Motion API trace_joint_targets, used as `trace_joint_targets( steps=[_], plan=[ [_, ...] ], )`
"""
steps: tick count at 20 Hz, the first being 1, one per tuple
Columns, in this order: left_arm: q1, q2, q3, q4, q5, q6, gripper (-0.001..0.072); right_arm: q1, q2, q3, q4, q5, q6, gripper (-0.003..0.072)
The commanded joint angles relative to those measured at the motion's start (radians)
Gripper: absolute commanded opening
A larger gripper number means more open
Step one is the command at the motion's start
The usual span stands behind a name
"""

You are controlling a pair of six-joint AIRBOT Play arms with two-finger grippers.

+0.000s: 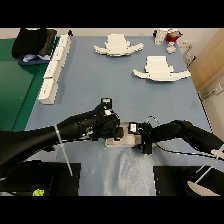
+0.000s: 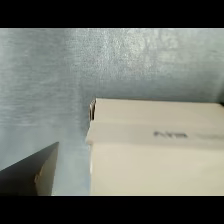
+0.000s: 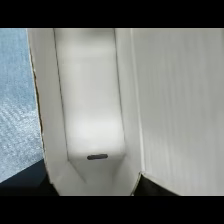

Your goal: Fold the box.

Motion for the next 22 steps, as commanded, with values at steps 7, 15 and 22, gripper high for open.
trace_joint_targets(
  steps=[7, 15, 22],
  plan=[
    [-0.025, 0.21, -0.002, 0.03, -0.069, 0.296, 0.0022, 0.0, 0.0, 0.001, 0.0, 0.0, 0.0, 0.0505],
    [0.104, 0.368, -0.182, -0.102, 0.049, 1.02, 0.0009, 0.0, 0.0, 0.001, 0.0, 0.0, 0.0, 0.0505],
    [0.46, 0.545, -0.515, -0.503, 0.257, 1.963, 0.0695, 0.0, 0.0, 0.001, 0.0, 0.0, 0.0, 0.0505]
  ],
)
